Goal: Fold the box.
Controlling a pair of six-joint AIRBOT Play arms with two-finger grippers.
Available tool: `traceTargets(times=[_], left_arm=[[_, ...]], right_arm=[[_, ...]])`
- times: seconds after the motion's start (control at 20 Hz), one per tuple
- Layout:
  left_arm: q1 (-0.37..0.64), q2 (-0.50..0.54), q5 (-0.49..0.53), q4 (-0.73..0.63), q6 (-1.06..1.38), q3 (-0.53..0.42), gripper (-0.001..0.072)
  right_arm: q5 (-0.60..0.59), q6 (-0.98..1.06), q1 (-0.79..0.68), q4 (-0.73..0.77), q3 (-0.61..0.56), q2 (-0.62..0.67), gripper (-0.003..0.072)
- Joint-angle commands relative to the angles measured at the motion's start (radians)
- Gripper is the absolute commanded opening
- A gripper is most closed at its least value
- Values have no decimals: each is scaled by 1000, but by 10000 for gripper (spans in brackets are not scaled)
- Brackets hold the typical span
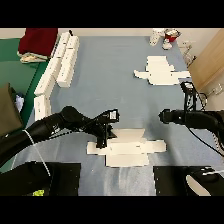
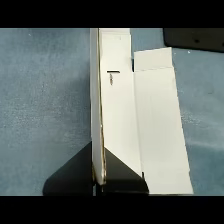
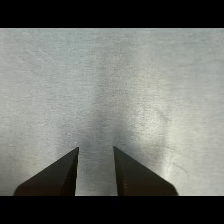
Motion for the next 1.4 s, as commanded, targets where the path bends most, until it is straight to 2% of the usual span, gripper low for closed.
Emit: traceTargets(times=[0.0,0.05,0.1,0.2,0.25,0.45,0.65,0.8,0.95,1.0,1.05,1.1,1.35], left_arm=[[-2,-1,-33,10,-1,-1,14],[-2,-1,-32,10,-1,-1,14],[-1,-1,-30,10,0,-1,14],[-2,-1,-30,9,0,0,13],[-2,-1,-30,9,0,0,14],[-2,-1,-31,8,0,0,13],[-2,-1,-30,8,0,0,13],[-2,-1,-30,8,0,0,13],[-2,-1,-31,8,0,0,13],[-2,-1,-30,8,0,0,14],[-2,-1,-30,8,0,0,14],[-2,-1,-30,8,0,0,14],[-2,-1,-30,8,0,0,14]], right_arm=[[-10,0,0,21,0,-1,341],[-13,0,0,36,0,-1,338],[-29,0,0,59,0,0,268],[-97,-1,2,105,0,0,21],[-143,-1,3,120,0,0,2],[-360,-3,20,149,0,17,0],[-503,-1,211,158,-11,137,-1],[-468,-10,486,188,-56,253,-1],[-352,-13,777,146,-110,300,9],[-307,-18,860,117,-133,292,267],[-268,-20,921,76,-151,271,602],[-229,-20,970,19,-165,239,720],[-171,-20,1007,-211,-167,56,720]])
